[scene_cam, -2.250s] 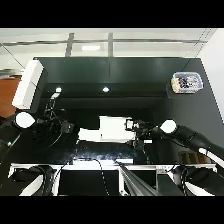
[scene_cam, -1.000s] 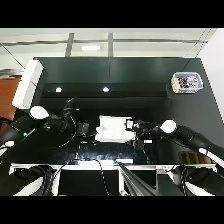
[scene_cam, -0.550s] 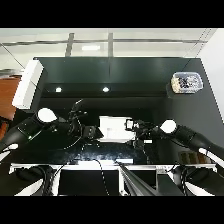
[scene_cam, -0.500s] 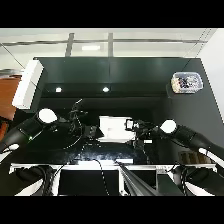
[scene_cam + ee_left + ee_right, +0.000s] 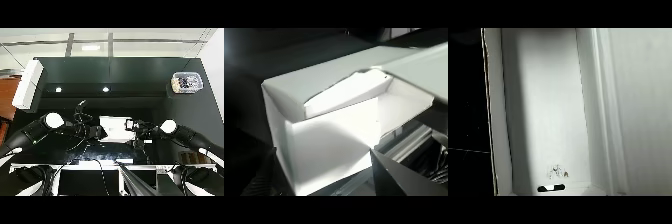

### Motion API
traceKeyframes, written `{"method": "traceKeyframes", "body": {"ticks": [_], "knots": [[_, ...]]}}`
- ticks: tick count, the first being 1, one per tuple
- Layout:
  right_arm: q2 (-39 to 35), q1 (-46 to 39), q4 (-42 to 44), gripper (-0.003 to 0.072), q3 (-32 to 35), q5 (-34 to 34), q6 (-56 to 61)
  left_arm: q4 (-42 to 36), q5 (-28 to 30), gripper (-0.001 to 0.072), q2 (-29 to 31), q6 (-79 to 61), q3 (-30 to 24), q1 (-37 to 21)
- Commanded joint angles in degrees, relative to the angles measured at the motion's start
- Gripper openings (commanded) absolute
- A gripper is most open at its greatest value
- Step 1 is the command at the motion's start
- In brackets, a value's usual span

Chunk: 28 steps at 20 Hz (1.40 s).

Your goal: Fold the box and place the chain.

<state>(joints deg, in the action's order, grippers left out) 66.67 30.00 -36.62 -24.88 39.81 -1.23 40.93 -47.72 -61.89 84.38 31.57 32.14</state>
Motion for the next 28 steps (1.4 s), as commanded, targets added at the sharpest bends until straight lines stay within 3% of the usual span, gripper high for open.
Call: {"method": "traceKeyframes", "body": {"ticks": [1, 18, 28], "knots": [[0.0, 0.0, 0.0, 0.0390, 0.0, 0.0, 0.0, 0.9, 4.2, 0.0692, 0.0, 3.1, 0.1, 2.2], [0.0, 0.0, 0.0, 0.0390, 0.0, 0.0, 0.0, 2.2, 5.8, 0.0691, 0.0, 7.1, 0.1, 3.6], [0.0, 0.0, 0.0, 0.0390, 0.0, 0.0, 0.0, 5.0, 9.6, 0.0673, 0.0, 12.1, 0.1, 6.9]]}}
